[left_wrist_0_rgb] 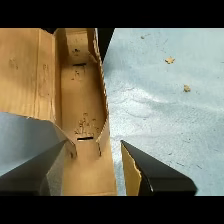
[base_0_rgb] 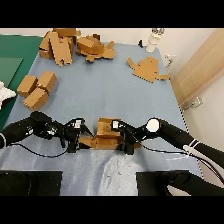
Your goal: Fold the box.
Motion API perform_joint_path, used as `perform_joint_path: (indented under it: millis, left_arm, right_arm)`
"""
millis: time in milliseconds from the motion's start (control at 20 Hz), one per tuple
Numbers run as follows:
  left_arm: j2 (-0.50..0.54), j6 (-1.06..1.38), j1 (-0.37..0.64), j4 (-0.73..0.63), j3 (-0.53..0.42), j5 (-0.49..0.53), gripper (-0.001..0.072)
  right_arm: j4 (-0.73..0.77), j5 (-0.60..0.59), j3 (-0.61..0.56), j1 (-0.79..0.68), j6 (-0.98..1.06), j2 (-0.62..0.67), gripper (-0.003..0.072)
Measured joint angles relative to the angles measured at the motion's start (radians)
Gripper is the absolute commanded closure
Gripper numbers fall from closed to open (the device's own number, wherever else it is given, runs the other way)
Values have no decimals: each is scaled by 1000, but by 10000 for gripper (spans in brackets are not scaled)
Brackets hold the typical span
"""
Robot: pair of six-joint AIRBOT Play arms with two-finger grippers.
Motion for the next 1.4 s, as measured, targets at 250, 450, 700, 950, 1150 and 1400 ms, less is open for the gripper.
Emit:
perform_joint_path:
  millis: [250, 450, 700, 950, 1150, 1400]
  left_arm:
    - [0, -40, -37, 21, 5, 29, 189]
    - [0, -52, -43, 22, 6, 43, 189]
    - [-1, -56, -46, -2, 6, 64, 189]
    - [-1, -75, -46, -13, 6, 75, 363]
    - [0, -109, -57, 7, 6, 67, 363]
    - [5, -153, -91, 57, 7, 101, 363]
  right_arm:
    - [-18, 0, 0, 0, -71, 0, 244]
    - [-24, -2, 0, 0, -95, 0, 244]
    - [-27, -2, 0, 0, -103, 0, 244]
    - [-30, -3, 0, 0, -105, 0, 244]
    - [-30, -3, 0, 0, -106, 0, 244]
    - [-31, -3, 0, 0, -106, 0, 244]
